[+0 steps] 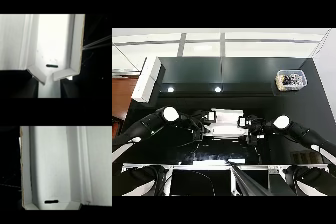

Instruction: Fold the box and place the chain.

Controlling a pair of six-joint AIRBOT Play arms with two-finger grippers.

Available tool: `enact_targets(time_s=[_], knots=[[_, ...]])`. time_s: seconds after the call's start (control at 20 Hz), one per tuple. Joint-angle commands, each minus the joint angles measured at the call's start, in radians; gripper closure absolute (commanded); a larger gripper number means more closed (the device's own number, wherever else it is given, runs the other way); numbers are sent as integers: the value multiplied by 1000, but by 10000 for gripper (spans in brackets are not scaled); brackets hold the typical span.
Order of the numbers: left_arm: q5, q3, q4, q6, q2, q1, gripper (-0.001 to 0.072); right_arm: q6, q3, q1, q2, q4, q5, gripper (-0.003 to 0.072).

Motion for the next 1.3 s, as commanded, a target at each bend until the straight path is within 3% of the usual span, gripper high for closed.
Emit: enact_targets(time_s=[0.0,0.05,0.35,0.5,0.6,0.65,0.7,0.75,0.8,0.85,0.95,1.05,1.15,1.25], knots=[[-5,1,-87,-3,-3,-12,519,0,0,0,0,1,0,215],[-7,1,-114,-3,-3,-12,549,0,0,0,0,1,0,216],[1,1,-243,4,-50,-19,549,0,0,0,0,1,0,216],[20,1,-243,8,-63,-32,549,0,0,0,0,1,0,215],[24,1,-243,6,-63,-31,666,0,0,0,0,1,0,216],[24,1,-243,6,-63,-32,539,0,0,0,0,1,0,216],[24,1,-243,5,-63,-32,302,0,0,0,0,1,0,215],[19,1,-242,4,-63,-32,353,0,0,0,0,1,0,216],[18,1,-238,5,-63,-32,616,0,0,0,0,1,0,216],[17,1,-237,5,-63,-32,670,0,0,0,0,1,0,216],[-8,10,-174,-8,-53,-24,683,0,0,0,0,1,0,216],[-9,27,-17,-177,-4,22,682,0,0,0,0,1,0,216],[-39,37,133,-335,72,123,683,0,0,0,0,1,0,216],[-92,37,140,-420,137,278,682,0,0,0,0,1,0,216]])
